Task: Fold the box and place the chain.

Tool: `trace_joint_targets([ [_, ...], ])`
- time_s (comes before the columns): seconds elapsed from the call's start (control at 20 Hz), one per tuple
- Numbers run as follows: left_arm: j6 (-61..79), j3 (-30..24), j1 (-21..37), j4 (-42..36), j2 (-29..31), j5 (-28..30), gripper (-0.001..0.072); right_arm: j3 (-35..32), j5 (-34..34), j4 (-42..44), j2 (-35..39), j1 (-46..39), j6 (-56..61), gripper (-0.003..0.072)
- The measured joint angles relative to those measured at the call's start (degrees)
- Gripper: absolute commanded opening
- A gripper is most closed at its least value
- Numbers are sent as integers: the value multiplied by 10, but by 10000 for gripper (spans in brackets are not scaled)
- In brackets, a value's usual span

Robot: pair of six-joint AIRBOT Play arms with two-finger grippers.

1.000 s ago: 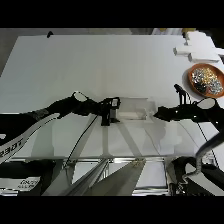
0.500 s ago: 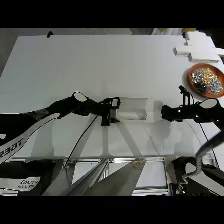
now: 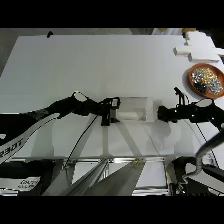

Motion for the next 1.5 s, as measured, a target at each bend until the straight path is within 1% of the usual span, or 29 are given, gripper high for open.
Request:
trace_joint_targets([
  [0.05, 0, 0, 0, 0, 0, 0, 39, 0, 5, 9, 2, 0, -8, 51],
  [0.1, 0, 0, 0, 0, 0, 0, 39, 0, 10, 16, 7, 0, -13, 103],
  [0.25, 0, 0, 0, 0, 0, 0, 39, 0, 19, 28, 31, 0, -23, 203],
  [0.3, 0, 0, 0, 0, 0, 0, 39, 0, 25, 33, 38, 0, -25, 209],
  [0.35, 0, 0, 0, 0, 0, 0, 39, 0, 31, 37, 43, 1, -25, 262],
  [0.5, 0, 0, 0, 0, 0, 0, 39, 0, 43, 45, 51, 13, -29, 281],
  [0.55, 0, 0, 0, 0, 0, 0, 39, 0, 43, 46, 53, 21, -29, 311],
  [0.6, 0, 0, 0, 0, 0, 0, 39, 0, 43, 47, 54, 31, -30, 323],
  [0.85, 0, 0, 0, 1, 0, -1, 39, 0, 34, 48, 63, 58, -29, 322],
  [1.05, 0, 0, 0, 0, 0, 0, 39, 0, 24, 41, 89, 63, -19, 320],
  [1.3, 0, 0, 0, 0, 0, 0, 39, 0, 18, 32, 100, 69, -8, 320],
  [1.5, 0, 0, 0, 0, 0, 0, 39, 5, -18, 23, 102, 124, 21, 319],
])
